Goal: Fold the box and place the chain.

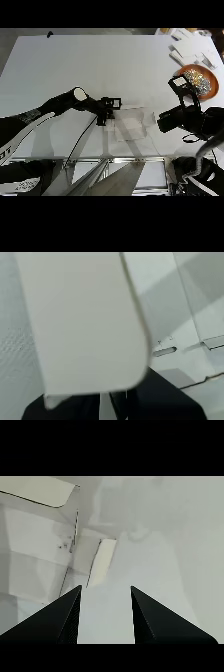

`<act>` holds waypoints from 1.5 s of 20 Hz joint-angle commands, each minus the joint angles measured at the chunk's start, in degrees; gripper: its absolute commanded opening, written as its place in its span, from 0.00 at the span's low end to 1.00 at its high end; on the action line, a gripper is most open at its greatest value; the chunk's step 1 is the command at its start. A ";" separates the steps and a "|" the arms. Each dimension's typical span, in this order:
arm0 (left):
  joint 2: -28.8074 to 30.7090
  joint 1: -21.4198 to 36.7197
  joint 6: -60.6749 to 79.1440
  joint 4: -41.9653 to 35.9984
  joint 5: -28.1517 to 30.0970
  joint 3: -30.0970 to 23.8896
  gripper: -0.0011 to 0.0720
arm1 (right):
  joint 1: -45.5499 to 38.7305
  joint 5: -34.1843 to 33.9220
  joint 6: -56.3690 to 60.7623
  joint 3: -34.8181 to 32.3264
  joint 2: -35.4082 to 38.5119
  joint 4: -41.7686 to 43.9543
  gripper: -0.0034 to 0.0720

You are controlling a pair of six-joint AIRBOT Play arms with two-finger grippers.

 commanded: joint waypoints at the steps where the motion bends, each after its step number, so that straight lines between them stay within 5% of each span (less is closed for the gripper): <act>1: 0.31 0.09 -0.55 -4.07 -0.09 0.07 0.28 | 0.04 0.09 0.00 0.02 0.07 0.11 0.50; 9: -0.46 -0.07 0.02 -11.04 1.75 0.04 0.29 | 0.04 0.24 0.00 0.02 0.07 0.09 0.50; 12: -1.66 -0.48 0.09 -13.09 1.73 0.04 0.19 | 0.04 0.24 0.00 0.02 0.07 0.11 0.50; 15: -2.03 -0.70 -0.13 -17.25 2.03 0.04 0.41 | 0.04 0.24 0.00 0.02 0.07 0.24 0.50; 22: -6.21 3.85 -12.41 -30.21 -5.25 0.55 0.42 | 0.04 0.17 0.00 0.02 0.07 0.22 0.50; 30: -19.91 4.20 -36.35 -16.65 -21.49 19.39 0.57 | 0.04 0.72 0.00 0.02 0.07 0.24 0.49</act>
